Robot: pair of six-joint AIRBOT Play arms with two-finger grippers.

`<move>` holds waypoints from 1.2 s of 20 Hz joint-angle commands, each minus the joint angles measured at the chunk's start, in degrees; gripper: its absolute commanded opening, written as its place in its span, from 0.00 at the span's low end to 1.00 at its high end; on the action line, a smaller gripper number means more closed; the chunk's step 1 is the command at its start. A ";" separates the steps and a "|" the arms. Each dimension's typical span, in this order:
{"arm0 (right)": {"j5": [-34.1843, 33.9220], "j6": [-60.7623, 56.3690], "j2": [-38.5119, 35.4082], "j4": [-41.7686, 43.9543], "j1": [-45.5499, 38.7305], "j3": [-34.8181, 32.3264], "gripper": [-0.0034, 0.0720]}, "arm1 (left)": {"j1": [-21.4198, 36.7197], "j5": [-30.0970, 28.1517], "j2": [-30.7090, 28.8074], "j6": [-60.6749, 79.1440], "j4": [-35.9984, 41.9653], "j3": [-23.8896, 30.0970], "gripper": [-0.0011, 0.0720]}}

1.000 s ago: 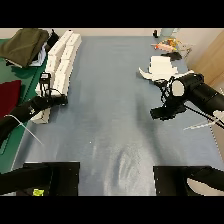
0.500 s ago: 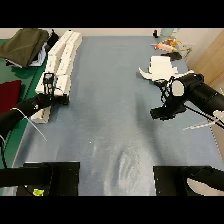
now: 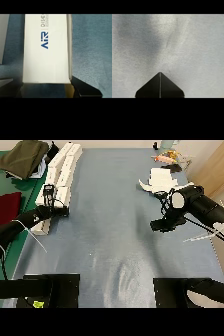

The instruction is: Fold the box.

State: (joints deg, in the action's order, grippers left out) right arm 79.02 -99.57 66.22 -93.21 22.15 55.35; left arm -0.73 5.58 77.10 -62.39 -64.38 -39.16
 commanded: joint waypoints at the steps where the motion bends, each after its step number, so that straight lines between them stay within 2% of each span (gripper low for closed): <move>1: 0.00 0.00 0.02 0.00 -0.02 0.04 0.05 | 0.02 -0.09 0.07 -0.02 0.07 -0.07 0.71; 2: 0.00 0.00 0.02 0.00 -0.02 0.04 0.05 | 0.02 -0.04 0.04 -0.02 0.07 -0.07 0.73; 3: 0.00 0.00 0.00 0.00 -0.02 0.04 0.05 | 0.02 -0.04 0.04 -0.02 0.07 -0.07 0.95; 4: 0.00 0.00 0.02 0.00 -0.02 0.04 0.05 | 0.04 -0.04 0.04 -0.07 0.07 -0.07 0.97; 7: 0.00 0.00 0.02 0.00 -0.02 0.04 0.05 | 0.13 1.73 -0.50 0.00 0.02 -0.07 0.97; 9: 0.00 0.00 0.02 0.00 -0.02 0.04 0.05 | 0.13 6.27 -2.14 0.02 -0.31 -0.07 0.97; 15: 0.00 -0.02 0.02 0.00 -0.02 0.04 0.05 | 0.13 27.26 -11.61 -0.22 -6.23 -0.09 0.97; 22: 0.00 0.00 0.02 0.00 -0.02 0.04 0.05 | 0.00 48.81 -25.00 -4.55 -5.68 -3.21 0.96; 23: 0.00 0.00 0.02 0.00 -0.02 0.04 0.05 | 0.00 50.93 -26.36 -6.19 -4.07 -3.56 0.76; 24: 0.00 0.00 0.02 0.00 -0.02 0.04 0.05 | 0.00 52.57 -27.43 -6.62 -1.44 -3.63 0.42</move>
State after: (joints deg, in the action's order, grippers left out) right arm 79.02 -99.57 66.22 -93.23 22.15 55.35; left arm -0.67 49.34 53.63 -65.91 -69.41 -41.87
